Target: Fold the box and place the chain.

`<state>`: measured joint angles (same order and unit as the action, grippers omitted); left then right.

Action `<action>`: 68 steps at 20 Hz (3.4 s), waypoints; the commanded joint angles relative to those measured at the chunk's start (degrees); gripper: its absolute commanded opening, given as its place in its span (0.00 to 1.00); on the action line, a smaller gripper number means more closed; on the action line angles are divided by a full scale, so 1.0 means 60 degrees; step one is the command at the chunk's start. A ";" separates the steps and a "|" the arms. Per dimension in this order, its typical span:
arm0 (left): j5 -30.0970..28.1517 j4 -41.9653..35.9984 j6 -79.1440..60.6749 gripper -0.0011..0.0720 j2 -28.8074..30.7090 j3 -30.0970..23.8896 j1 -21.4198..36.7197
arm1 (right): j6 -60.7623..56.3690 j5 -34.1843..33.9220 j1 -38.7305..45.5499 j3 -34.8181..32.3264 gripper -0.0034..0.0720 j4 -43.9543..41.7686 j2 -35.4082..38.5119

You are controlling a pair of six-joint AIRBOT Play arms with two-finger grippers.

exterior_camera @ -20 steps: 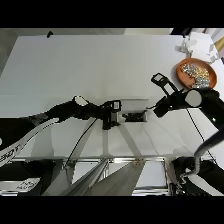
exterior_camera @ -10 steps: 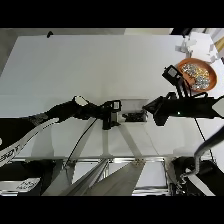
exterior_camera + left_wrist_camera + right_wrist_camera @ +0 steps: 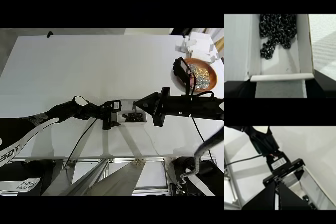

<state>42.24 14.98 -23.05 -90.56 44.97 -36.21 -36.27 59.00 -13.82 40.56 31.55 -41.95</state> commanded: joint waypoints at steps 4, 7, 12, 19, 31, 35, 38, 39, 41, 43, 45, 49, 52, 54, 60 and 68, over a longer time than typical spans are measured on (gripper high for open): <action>-0.0004 0.0004 0.0000 0.03 0.0007 0.0007 0.0007 | 0.0135 -0.0688 -0.0138 -0.0517 0.07 0.0517 -0.1228; -0.0004 0.0000 -0.0004 0.03 0.0007 0.0007 0.0007 | 0.0204 -0.0896 -0.0605 -0.0619 0.07 0.0514 -0.2320; -0.0004 0.0000 0.0000 0.03 0.0007 0.0007 0.0007 | 0.0353 -0.1271 -0.0878 -0.0619 0.07 0.0561 -0.3588; -0.0004 0.0000 0.0000 0.03 0.0007 0.0007 0.0007 | 0.0346 -0.1406 -0.0878 -0.0619 0.33 0.0506 -0.3621; -0.0004 0.0000 -0.0004 0.03 0.0007 0.0007 0.0007 | 0.1311 0.0455 0.1366 0.0288 0.36 -0.0310 -0.2222; -0.0004 0.0000 -0.0004 0.03 0.0007 0.0007 0.0007 | 0.3042 0.0211 0.1730 0.0321 0.25 -0.1020 -0.2565; -0.0004 0.0004 -0.0004 0.03 0.0007 0.0007 0.0007 | 0.3402 -0.0051 0.1730 0.0321 0.25 -0.0987 -0.3362; -0.0004 0.0004 -0.0004 0.03 0.0007 0.0007 0.0007 | 0.3432 -0.0117 0.1727 0.0321 0.25 -0.0965 -0.3672; -0.0004 0.0004 -0.0004 0.03 0.0007 0.0007 0.0007 | 0.3574 -0.0280 0.1727 0.0321 0.25 -0.0816 -0.4164; -0.0004 0.0004 -0.0004 0.03 0.0007 0.0007 0.0007 | 0.3628 -0.0393 0.1723 0.0317 0.25 -0.0630 -0.4557; -0.0004 0.0004 0.0000 0.03 0.0007 0.0007 0.0007 | 0.3628 -0.0525 0.1610 0.0313 0.25 -0.0284 -0.4750; -0.0004 0.0000 -0.0004 0.03 0.0007 0.0007 0.0007 | 0.3632 -0.0546 0.1180 0.0313 0.25 0.0120 -0.4962; -0.0004 0.0000 0.0000 0.03 0.0007 0.0007 0.0007 | 0.3636 -0.0270 0.0984 0.0313 0.25 0.0565 -0.4954; -0.0004 0.0004 0.0000 0.03 0.0007 0.0007 0.0007 | 0.4171 0.0331 0.0984 0.0313 0.25 0.0878 -0.4951; -0.0004 0.0000 0.0000 0.03 0.0007 0.0007 0.0007 | 0.4674 0.0918 0.0984 0.0313 0.40 0.1220 -0.4666; -0.0004 0.0000 0.0000 0.03 0.0007 0.0007 0.0007 | 0.5122 0.0896 0.0492 0.0313 0.44 0.1971 -0.3993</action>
<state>42.24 14.98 -23.05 -90.56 44.97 -36.21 -6.26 64.23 -9.06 42.44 40.80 -66.63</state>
